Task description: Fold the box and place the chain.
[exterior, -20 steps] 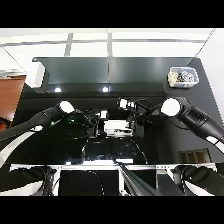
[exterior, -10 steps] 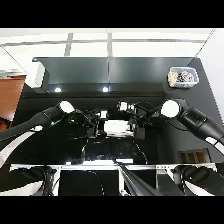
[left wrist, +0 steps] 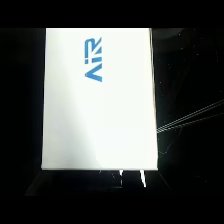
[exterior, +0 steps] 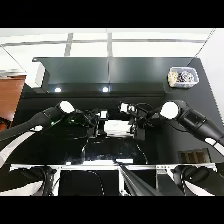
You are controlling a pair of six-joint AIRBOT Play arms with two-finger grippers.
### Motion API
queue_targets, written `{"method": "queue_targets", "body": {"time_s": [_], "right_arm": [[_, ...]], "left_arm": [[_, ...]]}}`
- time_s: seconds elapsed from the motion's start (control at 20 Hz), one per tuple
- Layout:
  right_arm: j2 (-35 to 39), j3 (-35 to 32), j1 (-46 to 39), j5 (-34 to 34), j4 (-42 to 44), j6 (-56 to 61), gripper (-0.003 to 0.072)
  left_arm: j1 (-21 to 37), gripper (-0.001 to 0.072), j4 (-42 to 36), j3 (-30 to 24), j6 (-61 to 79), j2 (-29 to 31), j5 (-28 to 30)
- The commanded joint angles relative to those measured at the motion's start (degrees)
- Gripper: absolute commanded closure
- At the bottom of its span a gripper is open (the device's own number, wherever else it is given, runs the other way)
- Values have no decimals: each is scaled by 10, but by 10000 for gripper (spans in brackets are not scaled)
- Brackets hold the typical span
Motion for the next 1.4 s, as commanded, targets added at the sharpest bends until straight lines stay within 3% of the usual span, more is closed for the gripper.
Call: {"method": "queue_targets", "body": {"time_s": [0.0, 0.2, 0.35, 0.45, 0.7, 1.0, 1.35], "right_arm": [[2, -9, 0, 5, 0, 5, 298], [42, 17, -8, 9, -5, 107, 297], [63, 17, -53, 25, -3, 317, 314], [62, -7, -68, 20, 29, 388, 675], [37, -87, -68, -45, 310, 341, 677], [-46, -94, -67, -62, 280, 342, 677], [-53, -87, -70, -39, 253, 325, 677]], "left_arm": [[0, 363, 0, 0, 0, 0, 0], [0, 362, 0, 0, 0, 0, 0], [0, 362, 0, 0, 0, 0, 0], [0, 362, 0, 0, 0, 0, 0], [0, 362, 0, 0, 0, 0, 0], [0, 362, 0, 0, 0, 0, 0], [0, 362, 0, 0, 0, 0, 0]]}}
